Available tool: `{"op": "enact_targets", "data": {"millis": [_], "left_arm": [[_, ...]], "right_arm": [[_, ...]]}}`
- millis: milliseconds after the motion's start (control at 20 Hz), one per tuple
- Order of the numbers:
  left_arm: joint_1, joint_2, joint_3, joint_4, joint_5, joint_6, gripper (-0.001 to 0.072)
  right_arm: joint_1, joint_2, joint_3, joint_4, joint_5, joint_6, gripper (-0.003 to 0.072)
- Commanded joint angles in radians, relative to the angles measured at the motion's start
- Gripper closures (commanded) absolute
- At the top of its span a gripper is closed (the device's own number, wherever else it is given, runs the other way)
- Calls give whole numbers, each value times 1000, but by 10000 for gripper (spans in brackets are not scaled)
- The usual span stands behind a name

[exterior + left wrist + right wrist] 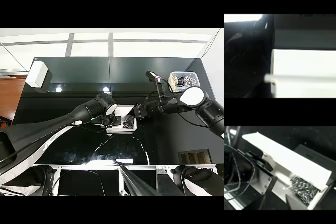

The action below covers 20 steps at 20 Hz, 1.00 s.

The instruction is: Fold the box and place the chain.

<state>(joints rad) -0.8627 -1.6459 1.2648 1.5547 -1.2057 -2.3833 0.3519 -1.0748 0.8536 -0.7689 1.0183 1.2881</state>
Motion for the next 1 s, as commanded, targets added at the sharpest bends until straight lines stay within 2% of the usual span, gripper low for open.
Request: {"op": "enact_targets", "data": {"millis": [0,150,400,650,700,750,800,950], "left_arm": [[0,-1,0,0,0,0,681],[-1,-2,0,0,1,0,682],[0,-22,0,1,-6,4,681],[9,-16,29,5,-31,-8,673],[9,-16,46,5,-36,-9,554],[9,-16,61,4,-39,-8,308],[8,-15,79,3,-55,-13,136],[2,18,131,24,-95,29,135]], "right_arm": [[-25,-5,29,-20,67,8,327],[-112,45,84,-85,189,10,329],[-272,222,85,-145,268,26,329],[-290,357,85,-169,346,32,328],[-290,365,85,-179,348,32,328],[-290,369,85,-182,347,32,329],[-290,369,85,-182,346,32,329],[-290,369,85,-183,342,33,329]]}}
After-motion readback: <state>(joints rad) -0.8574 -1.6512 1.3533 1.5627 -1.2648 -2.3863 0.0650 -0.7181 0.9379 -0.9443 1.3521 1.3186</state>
